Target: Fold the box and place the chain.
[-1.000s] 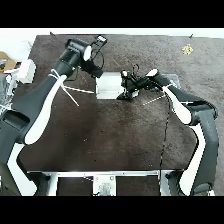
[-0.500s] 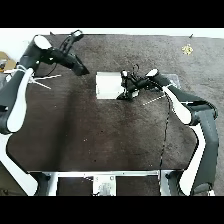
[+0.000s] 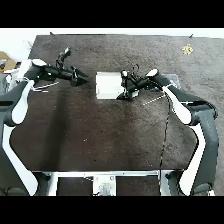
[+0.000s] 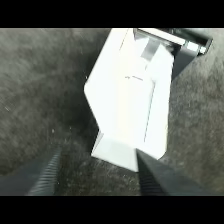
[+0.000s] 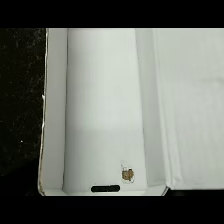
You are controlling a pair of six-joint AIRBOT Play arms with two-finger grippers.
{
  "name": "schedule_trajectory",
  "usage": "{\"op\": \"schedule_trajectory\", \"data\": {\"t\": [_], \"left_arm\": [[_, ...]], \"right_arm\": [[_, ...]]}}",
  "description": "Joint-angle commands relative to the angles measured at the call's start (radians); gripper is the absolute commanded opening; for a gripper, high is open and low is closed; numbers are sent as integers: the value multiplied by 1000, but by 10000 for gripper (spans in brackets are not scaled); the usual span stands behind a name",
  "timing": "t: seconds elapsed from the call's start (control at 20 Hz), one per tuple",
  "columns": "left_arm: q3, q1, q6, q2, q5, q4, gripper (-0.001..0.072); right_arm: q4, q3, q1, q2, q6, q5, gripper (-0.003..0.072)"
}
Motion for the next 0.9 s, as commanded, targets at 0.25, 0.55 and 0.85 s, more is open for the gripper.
{"op": "schedule_trajectory", "data": {"t": [0.25, 0.55, 0.85], "left_arm": [[1, -76, 201, -90, -11, 72, 720], [1, -79, 213, -94, -3, 57, 720], [1, -82, 261, -94, -27, 55, 720]], "right_arm": [[0, 0, 1, 0, 0, 0, 438], [0, 0, 1, 0, 0, 0, 438], [0, 0, 1, 0, 0, 0, 439]]}}
